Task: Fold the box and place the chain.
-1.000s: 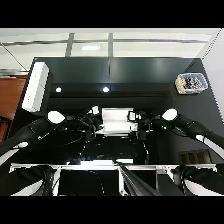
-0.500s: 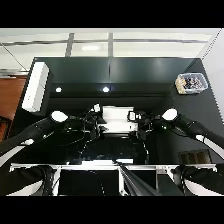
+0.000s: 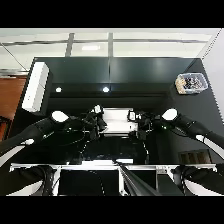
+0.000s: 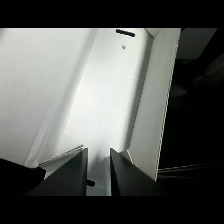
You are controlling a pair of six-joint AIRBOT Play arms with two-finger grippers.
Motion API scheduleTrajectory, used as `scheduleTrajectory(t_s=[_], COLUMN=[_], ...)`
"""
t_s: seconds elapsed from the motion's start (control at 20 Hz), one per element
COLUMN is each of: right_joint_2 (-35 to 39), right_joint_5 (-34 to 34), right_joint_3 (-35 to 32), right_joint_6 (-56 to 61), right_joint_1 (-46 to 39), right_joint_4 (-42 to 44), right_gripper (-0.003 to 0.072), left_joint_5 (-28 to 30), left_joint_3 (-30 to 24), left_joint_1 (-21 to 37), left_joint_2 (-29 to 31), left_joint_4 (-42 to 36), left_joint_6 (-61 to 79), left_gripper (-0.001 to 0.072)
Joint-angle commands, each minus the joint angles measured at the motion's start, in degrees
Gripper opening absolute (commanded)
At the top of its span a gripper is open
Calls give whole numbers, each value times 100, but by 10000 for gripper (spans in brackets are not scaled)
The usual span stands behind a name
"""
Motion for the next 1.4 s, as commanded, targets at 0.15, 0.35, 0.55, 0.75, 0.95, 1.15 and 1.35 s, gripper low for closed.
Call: scheduleTrajectory(t_s=[0.15, 0.35, 0.55, 0.75, 0.95, 1.15, 1.35], right_joint_2=[-2, -2, -2, -2, -2, -2, -2], right_joint_5=[4, 4, 2, 2, 2, 4, 2], right_joint_3=[-2, -2, -2, -2, -2, -2, -2], right_joint_6=[-4, -4, -4, -4, -4, -4, -4], right_joint_1=[2, 2, 2, 2, 2, 2, 2], right_joint_4=[-4, -4, -4, -4, -4, -4, -4], right_gripper=[483, 483, 483, 483, 483, 483, 483], left_joint_5=[-15, -601, -1408, -2109, -2712, -2485, -2063], left_joint_3=[42, 42, 24, -164, -468, -481, -343], left_joint_1=[186, 1244, 2852, 4271, 4474, 3779, 2892], left_joint_2=[227, 1091, 1937, 1777, 955, -4, -603], left_joint_4=[343, 1397, 2791, 3436, 3195, 1829, 922], left_joint_6=[-387, -2610, -4846, -8524, -8404, -7768, -7075], left_gripper=[35, 33, 32, 33, 32, 31, 32])
